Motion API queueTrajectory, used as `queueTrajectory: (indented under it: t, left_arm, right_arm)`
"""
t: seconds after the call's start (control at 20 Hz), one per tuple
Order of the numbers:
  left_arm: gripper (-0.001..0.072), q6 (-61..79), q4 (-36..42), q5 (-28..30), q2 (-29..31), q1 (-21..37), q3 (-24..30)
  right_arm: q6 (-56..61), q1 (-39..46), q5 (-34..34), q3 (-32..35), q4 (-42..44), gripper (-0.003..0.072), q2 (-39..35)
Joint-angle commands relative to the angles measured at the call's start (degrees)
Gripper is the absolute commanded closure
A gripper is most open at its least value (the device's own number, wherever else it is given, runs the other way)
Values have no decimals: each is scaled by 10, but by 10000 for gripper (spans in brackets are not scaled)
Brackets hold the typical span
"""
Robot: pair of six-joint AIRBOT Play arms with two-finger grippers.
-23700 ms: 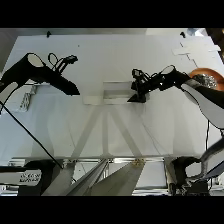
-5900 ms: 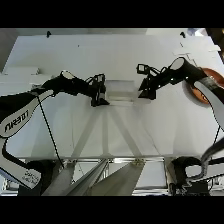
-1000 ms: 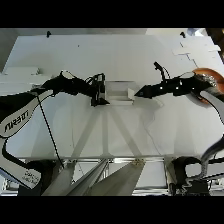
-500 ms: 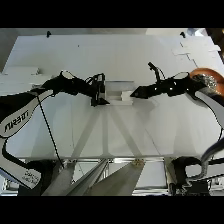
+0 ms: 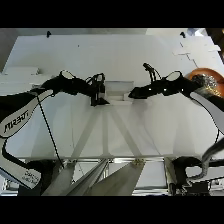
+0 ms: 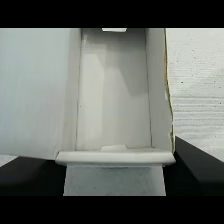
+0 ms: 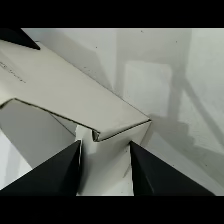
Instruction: Fold the box and place the chain.
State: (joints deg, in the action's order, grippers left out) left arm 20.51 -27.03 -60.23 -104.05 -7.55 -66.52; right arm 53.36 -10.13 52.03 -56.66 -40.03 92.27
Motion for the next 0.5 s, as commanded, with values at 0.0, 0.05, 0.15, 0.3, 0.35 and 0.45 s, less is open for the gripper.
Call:
queueTrajectory:
  t: [0.0, 0.05, 0.15, 0.3, 0.35, 0.45]
  left_arm:
    - [495, 0, 0, 0, 0, 0, 0]
    - [495, 0, 0, 0, 0, 0, 0]
    - [495, 0, 0, 0, 0, 0, 0]
    - [495, 0, 0, 0, 0, 0, 0]
    - [495, 0, 0, 0, 0, 0, 0]
    - [495, 0, 0, 0, 0, 0, 0]
  right_arm:
    - [73, -19, -40, -4, -80, 374, -23]
    - [94, -25, -53, -4, -102, 374, -33]
    - [151, -40, -66, -12, -169, 374, -48]
    - [257, -73, -68, -25, -281, 374, -49]
    - [279, -85, -70, -28, -304, 374, -49]
    - [328, -112, -85, -32, -341, 375, -49]
